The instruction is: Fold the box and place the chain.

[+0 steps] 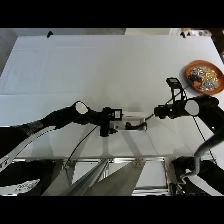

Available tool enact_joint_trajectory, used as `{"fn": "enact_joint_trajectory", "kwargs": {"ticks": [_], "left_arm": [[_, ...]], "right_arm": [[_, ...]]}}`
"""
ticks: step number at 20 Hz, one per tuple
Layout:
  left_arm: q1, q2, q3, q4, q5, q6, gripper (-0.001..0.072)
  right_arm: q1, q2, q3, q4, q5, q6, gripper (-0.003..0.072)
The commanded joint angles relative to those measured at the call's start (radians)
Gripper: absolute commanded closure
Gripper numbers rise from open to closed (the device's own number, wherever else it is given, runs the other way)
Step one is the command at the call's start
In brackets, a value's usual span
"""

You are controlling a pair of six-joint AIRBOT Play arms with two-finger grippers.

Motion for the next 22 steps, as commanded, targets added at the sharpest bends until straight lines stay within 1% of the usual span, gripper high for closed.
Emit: {"fn": "enact_joint_trajectory", "kwargs": {"ticks": [1,6,8,11,12,20,21,22], "left_arm": [[0.0,0.0,0.0,0.0,0.0,0.0,0.0659],[0.0,0.0,0.0,0.0,0.0,0.0,0.0659],[0.0,0.0,0.0,0.0,0.0,0.0,0.0659],[0.0,0.0,0.0,0.0,0.0,0.0,0.0659],[0.0,0.0,0.0,0.0,0.0,0.0,0.0659],[0.0,0.0,0.0,0.0,0.0,0.0,0.0659],[0.0,0.0,0.0,0.0,0.0,0.0,0.0659],[0.0,0.0,0.0,0.0,0.0,0.0,0.0659]], "right_arm": [[-0.021,-0.089,0.0,-0.002,-0.085,0.002,0.0346],[-0.021,-0.114,0.001,-0.006,-0.183,0.03,0.035],[-0.021,-0.135,0.001,-0.007,-0.177,0.03,0.0354],[-0.021,-0.169,0.001,-0.011,-0.127,0.03,0.0358],[-0.021,-0.171,0.001,-0.015,-0.119,0.03,0.041],[-0.021,-0.19,0.001,-0.028,-0.171,0.048,0.042],[-0.021,-0.19,0.001,-0.028,-0.174,0.048,0.0452],[-0.021,-0.19,0.001,-0.028,-0.177,0.048,0.0468]]}}
